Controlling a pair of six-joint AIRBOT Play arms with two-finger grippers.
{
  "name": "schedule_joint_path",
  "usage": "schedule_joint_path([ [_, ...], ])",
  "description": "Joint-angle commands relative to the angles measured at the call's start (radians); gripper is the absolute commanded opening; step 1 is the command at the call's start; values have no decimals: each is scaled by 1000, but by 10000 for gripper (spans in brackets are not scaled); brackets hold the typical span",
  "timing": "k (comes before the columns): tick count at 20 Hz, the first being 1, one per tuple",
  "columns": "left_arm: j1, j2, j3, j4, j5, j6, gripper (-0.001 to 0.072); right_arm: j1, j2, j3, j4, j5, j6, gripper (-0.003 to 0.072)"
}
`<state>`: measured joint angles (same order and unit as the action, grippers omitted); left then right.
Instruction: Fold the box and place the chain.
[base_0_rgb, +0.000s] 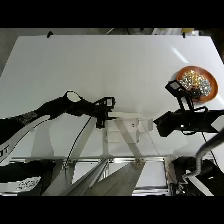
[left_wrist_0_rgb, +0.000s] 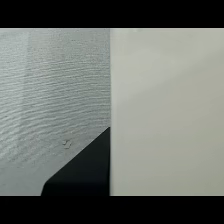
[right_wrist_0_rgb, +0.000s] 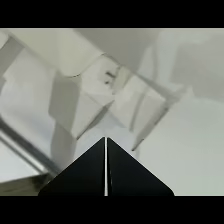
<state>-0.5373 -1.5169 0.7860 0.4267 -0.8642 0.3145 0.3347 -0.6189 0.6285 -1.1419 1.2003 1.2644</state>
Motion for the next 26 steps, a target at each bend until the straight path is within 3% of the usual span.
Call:
schedule_joint_path([
  [1, 0, 0, 0, 0, 0, 0, 9, 63, -1, -2, 46, 25, -127, 16],
  [8, 0, 0, 0, 0, -1, 0, 9, 304, -8, -150, 3, -182, -283, 16],
  [14, 0, 0, 0, 0, -3, 0, 9, 396, -20, -198, -57, -259, -312, 18],
  [15, 0, 0, 0, 0, -3, 0, 9, 413, -19, -214, -83, -296, -330, 50],
  [17, 0, 0, 0, 0, -3, 0, 9, 461, -19, -253, -156, -367, -397, 214],
  [20, 0, 0, 0, 0, -3, 0, 9, 545, -19, -316, -250, -546, -430, 582],
  [23, 0, 0, 0, 0, -3, 0, 9, 564, -21, -398, -272, -739, -462, 596],
  [26, 0, 0, 0, 0, -3, 0, 9, 564, -26, -445, -296, -756, -466, 596],
])
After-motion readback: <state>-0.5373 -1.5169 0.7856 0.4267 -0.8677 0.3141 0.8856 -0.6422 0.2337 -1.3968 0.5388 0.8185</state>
